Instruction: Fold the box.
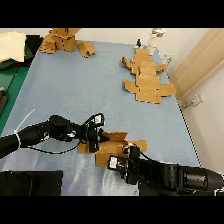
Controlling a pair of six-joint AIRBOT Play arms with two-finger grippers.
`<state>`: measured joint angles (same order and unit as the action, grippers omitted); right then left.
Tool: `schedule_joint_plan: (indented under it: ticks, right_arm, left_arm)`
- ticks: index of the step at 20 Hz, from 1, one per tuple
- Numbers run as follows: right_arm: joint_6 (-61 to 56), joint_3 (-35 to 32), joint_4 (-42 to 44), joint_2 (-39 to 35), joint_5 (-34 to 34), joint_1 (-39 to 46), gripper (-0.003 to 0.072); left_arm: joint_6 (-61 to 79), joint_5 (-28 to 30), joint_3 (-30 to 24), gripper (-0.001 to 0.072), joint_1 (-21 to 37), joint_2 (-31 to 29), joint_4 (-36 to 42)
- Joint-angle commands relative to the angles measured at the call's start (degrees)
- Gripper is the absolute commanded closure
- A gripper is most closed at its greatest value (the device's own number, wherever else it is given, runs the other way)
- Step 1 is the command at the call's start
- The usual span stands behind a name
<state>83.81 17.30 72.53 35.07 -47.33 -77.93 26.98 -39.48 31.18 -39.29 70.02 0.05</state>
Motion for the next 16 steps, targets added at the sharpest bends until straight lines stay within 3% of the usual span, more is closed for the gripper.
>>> schedule_joint_plan:
  ticks: [1, 9, 16]
  right_arm:
    - [-0.8, -2.4, -1.2, -0.3, 2.9, -2.4, -0.0015]
    - [-0.9, -2.7, -10.0, 0.3, 3.7, -2.4, -0.0015]
    - [-0.9, -2.7, -10.3, 3.6, 5.0, -2.4, -0.0015]
  left_arm:
    - [0.0, 0.0, 0.1, 0.0696, 0.0, 0.0, 0.0]
    - [0.0, 0.0, 0.1, 0.0697, 0.0, 0.0, 0.0]
    - [0.0, 0.0, 0.1, 0.0697, 0.0, 0.0, 0.0]
